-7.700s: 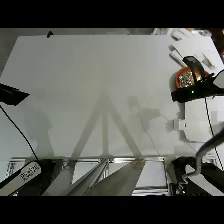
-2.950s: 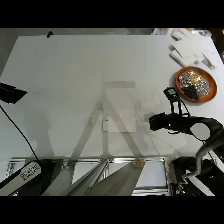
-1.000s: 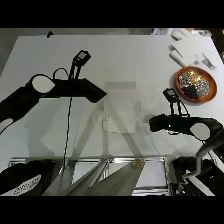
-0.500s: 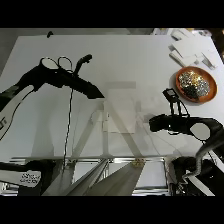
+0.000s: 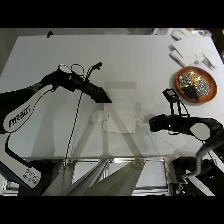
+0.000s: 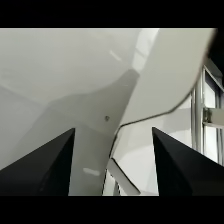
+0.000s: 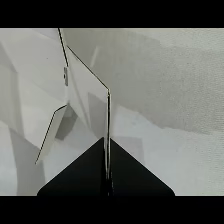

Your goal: Fold the box and place the chain.

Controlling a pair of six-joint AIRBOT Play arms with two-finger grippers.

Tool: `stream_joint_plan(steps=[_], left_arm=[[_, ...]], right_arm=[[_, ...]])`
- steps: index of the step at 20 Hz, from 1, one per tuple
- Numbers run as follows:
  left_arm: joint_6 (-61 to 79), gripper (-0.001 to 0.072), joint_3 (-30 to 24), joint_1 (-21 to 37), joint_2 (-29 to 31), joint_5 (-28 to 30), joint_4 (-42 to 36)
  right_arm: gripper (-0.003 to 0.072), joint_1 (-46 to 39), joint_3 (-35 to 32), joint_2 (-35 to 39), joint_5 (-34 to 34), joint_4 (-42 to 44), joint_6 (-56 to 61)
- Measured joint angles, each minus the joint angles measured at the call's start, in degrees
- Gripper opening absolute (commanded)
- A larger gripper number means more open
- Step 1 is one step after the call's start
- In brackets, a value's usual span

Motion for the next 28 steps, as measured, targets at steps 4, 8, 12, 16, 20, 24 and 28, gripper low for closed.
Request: stream_joint_plan(steps=[4, 8, 12, 16, 20, 24, 28], left_arm=[[1.92, 0.0397, 0.07, -2.10, -0.37, -1.40, 1.33], [2.62, 0.0093, 0.07, -2.91, -0.46, -1.73, 2.78], [3.82, 0.0007, 0.09, -2.91, -0.42, -1.66, 3.78], [8.37, 0.0006, 0.09, -2.91, -0.37, -1.25, 5.49], [10.73, 0.0001, 0.07, -4.00, 0.90, 1.14, 6.82], [8.28, -0.0004, -0.39, -6.56, 6.03, 5.09, 11.89], [9.18, -0.0002, -7.61, -10.27, 16.39, 10.62, 14.23]], right_arm=[[0.0018, 0.00, 0.00, 0.00, 0.02, 0.00, 0.00], [0.0018, 0.00, 0.00, 0.00, 0.11, -0.02, 0.00], [0.0018, 0.02, 0.00, 0.00, 0.13, 0.02, 0.00], [0.0041, 0.02, 0.00, 0.00, 0.17, 0.11, 0.00], [0.0423, 0.02, 0.55, 0.31, 0.50, 0.79, -0.02], [0.0436, 0.02, 5.14, 1.95, 3.63, -0.96, -0.02], [0.0435, 0.00, 12.44, 5.20, 9.38, -4.98, -0.02]])
